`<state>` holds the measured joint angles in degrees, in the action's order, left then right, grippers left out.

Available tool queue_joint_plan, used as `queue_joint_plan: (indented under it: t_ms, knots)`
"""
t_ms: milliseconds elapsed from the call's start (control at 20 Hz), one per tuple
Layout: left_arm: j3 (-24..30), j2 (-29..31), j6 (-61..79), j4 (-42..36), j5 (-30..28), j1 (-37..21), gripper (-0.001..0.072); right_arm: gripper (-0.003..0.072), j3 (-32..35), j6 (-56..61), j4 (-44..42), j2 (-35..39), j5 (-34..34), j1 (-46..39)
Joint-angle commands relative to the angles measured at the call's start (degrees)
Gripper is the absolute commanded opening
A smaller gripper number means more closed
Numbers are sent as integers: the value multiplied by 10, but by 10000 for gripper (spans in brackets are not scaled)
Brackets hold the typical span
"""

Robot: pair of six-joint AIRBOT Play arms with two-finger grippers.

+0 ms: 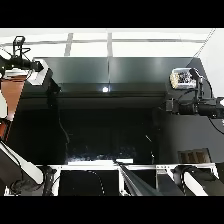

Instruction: Fold the box and place the chain.

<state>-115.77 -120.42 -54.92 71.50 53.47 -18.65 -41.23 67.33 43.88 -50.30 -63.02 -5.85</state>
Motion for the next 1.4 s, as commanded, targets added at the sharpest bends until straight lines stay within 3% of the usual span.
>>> queue_joint_plan:
  t_ms: [0,150,250,300,350,400,500,600,750,850,950,1100,1350]
  knots:
    - [-14,39,-26,43,38,7,711,17,0,-1,-3,0,17,0]
    - [-14,128,-78,45,87,20,708,17,0,-10,-4,0,32,0]
    - [-13,183,-185,26,193,31,672,17,0,-12,-7,0,40,5]
    - [-6,203,-233,8,258,35,451,17,0,-16,-6,0,49,18]
    - [8,223,-239,-26,329,42,23,17,0,-30,-2,0,72,39]
    - [32,242,-237,-56,372,54,24,17,0,-54,-1,0,108,63]
    - [115,307,-238,-64,376,98,23,16,0,-66,3,-5,202,102]
    - [249,412,-237,-58,272,155,24,17,0,-65,13,-12,266,119]
    - [509,595,-238,-58,72,232,24,17,0,-65,53,-15,267,121]
    - [671,701,-242,-58,-14,263,24,16,0,-57,103,-19,249,120]
    - [790,783,-268,-58,-57,270,24,16,0,-25,151,-36,234,120]
    - [870,855,-282,-55,-68,266,25,17,0,-22,171,-63,235,120]
    - [873,880,-280,-54,-66,267,26,17,0,-22,173,-63,231,120]
